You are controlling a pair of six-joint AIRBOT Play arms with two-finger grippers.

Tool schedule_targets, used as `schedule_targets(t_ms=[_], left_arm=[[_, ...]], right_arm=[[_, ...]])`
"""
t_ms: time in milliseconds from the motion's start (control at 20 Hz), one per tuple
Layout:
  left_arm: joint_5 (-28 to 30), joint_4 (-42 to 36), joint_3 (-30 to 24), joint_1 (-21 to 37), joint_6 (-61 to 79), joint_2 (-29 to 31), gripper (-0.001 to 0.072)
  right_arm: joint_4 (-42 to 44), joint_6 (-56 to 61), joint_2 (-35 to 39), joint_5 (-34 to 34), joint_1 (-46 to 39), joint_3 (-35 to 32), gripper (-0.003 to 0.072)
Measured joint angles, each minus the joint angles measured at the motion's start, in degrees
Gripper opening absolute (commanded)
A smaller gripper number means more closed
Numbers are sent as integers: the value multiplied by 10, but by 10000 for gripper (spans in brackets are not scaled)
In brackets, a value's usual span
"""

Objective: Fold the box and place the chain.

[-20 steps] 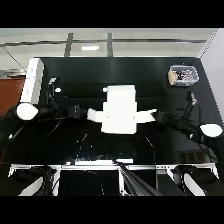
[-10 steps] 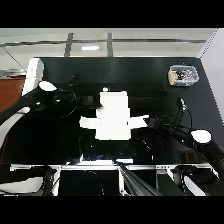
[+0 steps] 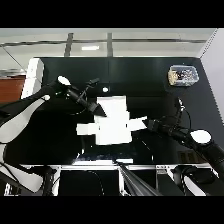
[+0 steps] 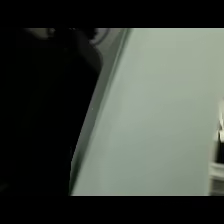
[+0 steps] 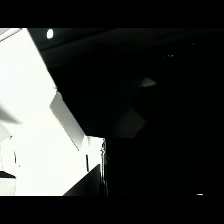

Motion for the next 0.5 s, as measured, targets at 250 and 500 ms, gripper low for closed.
schedule_targets(t_ms=[250,500], left_arm=[[-51,31,33,-17,35,-33,81],[-63,85,47,-24,44,-38,22]], right_arm=[[-6,0,0,10,0,0,12],[-21,0,0,11,-1,3,715]])
